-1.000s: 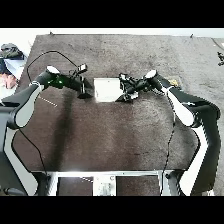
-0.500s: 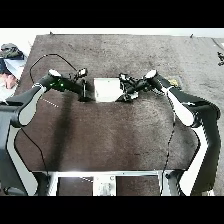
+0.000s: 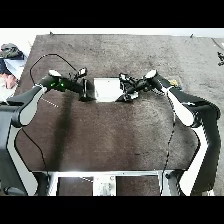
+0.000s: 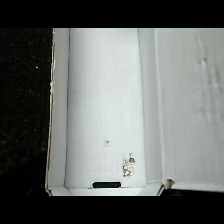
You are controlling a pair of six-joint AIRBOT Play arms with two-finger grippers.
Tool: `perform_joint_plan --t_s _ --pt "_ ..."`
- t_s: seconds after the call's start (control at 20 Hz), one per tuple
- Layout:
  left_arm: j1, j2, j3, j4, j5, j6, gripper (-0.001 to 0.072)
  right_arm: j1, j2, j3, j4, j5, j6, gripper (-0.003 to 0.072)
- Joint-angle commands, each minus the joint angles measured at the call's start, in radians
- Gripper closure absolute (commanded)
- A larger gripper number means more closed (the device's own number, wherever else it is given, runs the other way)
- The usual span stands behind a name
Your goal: Fold the box and place the chain.
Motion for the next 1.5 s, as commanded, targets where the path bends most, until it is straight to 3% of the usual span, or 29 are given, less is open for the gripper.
perform_joint_plan --t_s 0.0,1.45 --pt "-0.011 -0.001 0.0 -0.008 0.03 0.001 -0.0011 0.0 0.0 0.0 0.0 0.0 -0.001 0.0251" --pt "-0.041 -0.074 0.0 -0.09 0.037 0.071 -0.0011 0.0 0.0 0.0 0.0 0.0 -0.001 0.0252"
